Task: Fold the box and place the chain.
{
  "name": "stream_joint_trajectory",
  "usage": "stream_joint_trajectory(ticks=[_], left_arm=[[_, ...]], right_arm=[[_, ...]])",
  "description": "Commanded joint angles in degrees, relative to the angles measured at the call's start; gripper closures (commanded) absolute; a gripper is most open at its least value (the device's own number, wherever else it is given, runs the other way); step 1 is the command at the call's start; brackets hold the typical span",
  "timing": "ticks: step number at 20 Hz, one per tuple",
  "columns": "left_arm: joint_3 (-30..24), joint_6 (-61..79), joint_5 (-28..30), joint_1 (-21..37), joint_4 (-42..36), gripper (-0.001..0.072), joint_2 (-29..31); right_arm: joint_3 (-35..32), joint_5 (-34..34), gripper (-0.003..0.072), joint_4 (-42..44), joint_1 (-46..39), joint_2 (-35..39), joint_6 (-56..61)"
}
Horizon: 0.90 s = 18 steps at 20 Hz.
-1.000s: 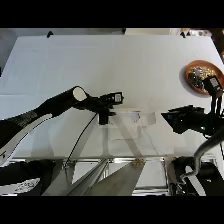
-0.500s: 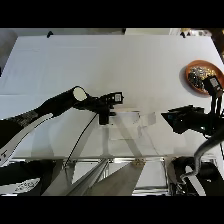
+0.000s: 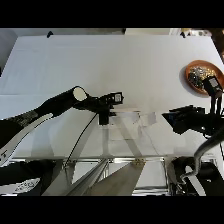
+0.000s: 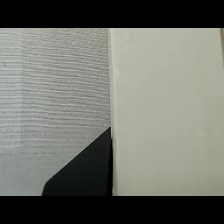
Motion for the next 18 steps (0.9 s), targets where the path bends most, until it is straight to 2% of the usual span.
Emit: stream_joint_trajectory(ticks=[1,2,3,5,8,9,12,14,15,16,18], left_arm=[[0.0,0.0,-0.1,0.0,0.0,0.07,0.0],[0.0,0.0,-0.1,0.0,0.0,0.07,0.0],[0.0,0.0,-0.1,0.0,0.0,0.07,0.0],[0.0,0.0,-0.1,0.0,0.0,0.07,0.0],[0.0,0.0,-0.1,0.0,0.0,0.07,0.0],[0.0,0.0,-0.1,0.0,0.0,0.07,0.0],[0.0,0.0,-0.1,0.0,0.0,0.07,0.0],[0.0,0.0,-0.1,0.0,0.0,0.07,0.0],[0.0,0.0,-0.1,0.0,0.0,0.07,0.0],[0.0,0.0,-0.1,0.0,0.0,0.07,0.0],[0.0,0.0,-0.1,0.0,0.0,0.07,0.0]], right_arm=[[0.0,1.9,0.0507,-0.1,0.0,0.0,-4.6],[0.0,2.9,0.061,-0.1,0.0,0.0,-8.0],[0.0,3.8,0.066,-0.1,0.0,0.0,-11.2],[-1.0,4.7,0.066,1.8,0.0,-0.1,-15.7],[-5.6,4.5,0.066,12.7,1.5,-1.1,-27.6],[-7.8,4.1,0.066,13.6,3.4,-2.1,-32.3],[-14.4,2.5,0.066,9.0,13.2,-6.3,-47.3],[-15.5,1.6,0.066,2.4,19.8,-9.2,-54.9],[-15.6,0.3,0.066,-0.3,22.2,-10.1,-54.9],[-15.8,-1.4,0.0618,-1.6,23.6,-10.6,-54.9],[-16.6,-6.6,0.0141,-1.8,24.9,-10.7,-54.0]])
